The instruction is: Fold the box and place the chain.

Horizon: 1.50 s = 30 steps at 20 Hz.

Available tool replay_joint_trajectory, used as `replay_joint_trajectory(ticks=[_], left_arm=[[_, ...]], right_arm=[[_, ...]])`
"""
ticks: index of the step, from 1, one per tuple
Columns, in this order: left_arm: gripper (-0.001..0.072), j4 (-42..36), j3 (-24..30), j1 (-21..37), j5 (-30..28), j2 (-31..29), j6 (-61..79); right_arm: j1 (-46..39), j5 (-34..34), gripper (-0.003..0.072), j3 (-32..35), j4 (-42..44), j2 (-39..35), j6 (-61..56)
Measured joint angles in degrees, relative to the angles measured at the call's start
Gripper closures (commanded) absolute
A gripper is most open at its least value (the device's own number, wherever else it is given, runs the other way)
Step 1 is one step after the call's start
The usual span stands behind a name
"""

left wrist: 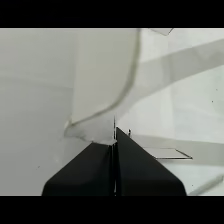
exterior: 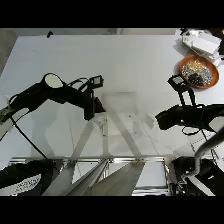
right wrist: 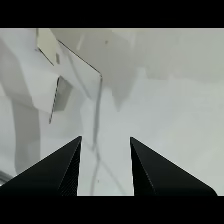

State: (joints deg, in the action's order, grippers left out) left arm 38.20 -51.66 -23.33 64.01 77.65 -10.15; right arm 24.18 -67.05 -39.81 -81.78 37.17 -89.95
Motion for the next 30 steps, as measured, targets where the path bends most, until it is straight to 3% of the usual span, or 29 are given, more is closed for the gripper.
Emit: replay_joint_trajectory(ticks=[8,17,23,30], left_arm=[[0.0704,2.21,2.08,-7.5,-14.88,1.01,2.16],[0.0704,1.18,2.19,-8.33,-18.75,5.31,4.79],[0.0705,-4.59,2.19,-8.33,-20.48,6.86,11.87],[0.0709,-7.04,1.22,-8.33,-18.08,9.03,16.5]], right_arm=[[0.0,-0.46,0.0349,0.09,-0.28,-0.2,0.22],[0.0,2.1,0.0349,0.26,-0.13,-0.2,0.42],[0.0,2.38,0.0349,0.55,-0.11,-0.2,0.42],[0.0,2.4,0.035,0.57,-0.11,-0.2,0.44]])
